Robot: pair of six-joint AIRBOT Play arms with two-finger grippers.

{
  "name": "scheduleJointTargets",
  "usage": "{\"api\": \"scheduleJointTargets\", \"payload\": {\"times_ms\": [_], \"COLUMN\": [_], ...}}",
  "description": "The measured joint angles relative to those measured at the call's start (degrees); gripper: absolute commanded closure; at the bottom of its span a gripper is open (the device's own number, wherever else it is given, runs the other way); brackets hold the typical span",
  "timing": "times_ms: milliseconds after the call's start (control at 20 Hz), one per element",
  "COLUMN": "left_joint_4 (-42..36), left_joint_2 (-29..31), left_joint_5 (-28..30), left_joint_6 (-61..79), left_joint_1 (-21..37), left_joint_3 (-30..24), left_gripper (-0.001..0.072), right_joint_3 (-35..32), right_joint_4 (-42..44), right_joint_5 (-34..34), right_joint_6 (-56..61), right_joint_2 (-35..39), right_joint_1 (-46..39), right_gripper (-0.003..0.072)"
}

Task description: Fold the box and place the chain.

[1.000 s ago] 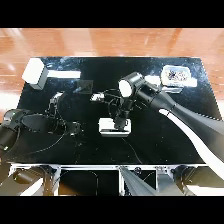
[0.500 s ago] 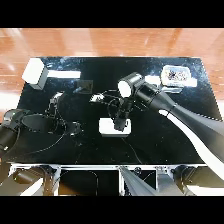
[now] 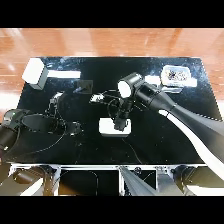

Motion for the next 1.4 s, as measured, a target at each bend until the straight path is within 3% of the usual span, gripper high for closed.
{"api": "scheduleJointTargets", "payload": {"times_ms": [400, 450, 500, 600, 900, 950, 1000, 1400], "left_joint_4": [0.0, 0.0, 0.0, 0.0, 0.0, 0.0, 0.0, 0.0], "left_joint_2": [0.0, 0.0, 0.0, 0.0, 0.0, 0.0, 0.0, 0.0], "left_joint_5": [0.0, 0.0, 0.0, -0.02, 0.0, 0.0, 0.02, 0.0], "left_joint_6": [0.0, 0.0, 0.0, 0.02, 0.02, 0.02, 0.02, 0.02], "left_joint_1": [0.0, 0.0, 0.0, 0.0, 0.0, 0.0, 0.0, 0.0], "left_joint_3": [0.0, 0.0, 0.0, 0.0, 0.0, 0.0, 0.0, 0.0], "left_gripper": [0.0205, 0.0205, 0.0205, 0.0205, 0.0205, 0.0205, 0.0205, 0.0205], "right_joint_3": [0.26, 0.28, 0.37, 0.39, 0.2, 0.17, 0.09, 0.07], "right_joint_4": [-1.01, -1.01, -1.03, -1.05, -1.05, -1.09, -1.2, -1.51], "right_joint_5": [0.07, 0.07, 0.07, 0.02, -0.46, -0.68, -0.9, -1.27], "right_joint_6": [-0.02, -0.02, 0.0, 0.0, -0.11, -0.22, -0.22, -0.22], "right_joint_2": [0.15, 0.2, 0.22, 0.22, -0.13, -0.28, -0.44, -0.68], "right_joint_1": [-0.57, -0.72, -0.85, -0.96, -1.07, -1.07, -1.07, -1.07], "right_gripper": [0.0433, 0.0331, 0.0098, 0.0055, 0.008, 0.0199, 0.0253, 0.0278]}}
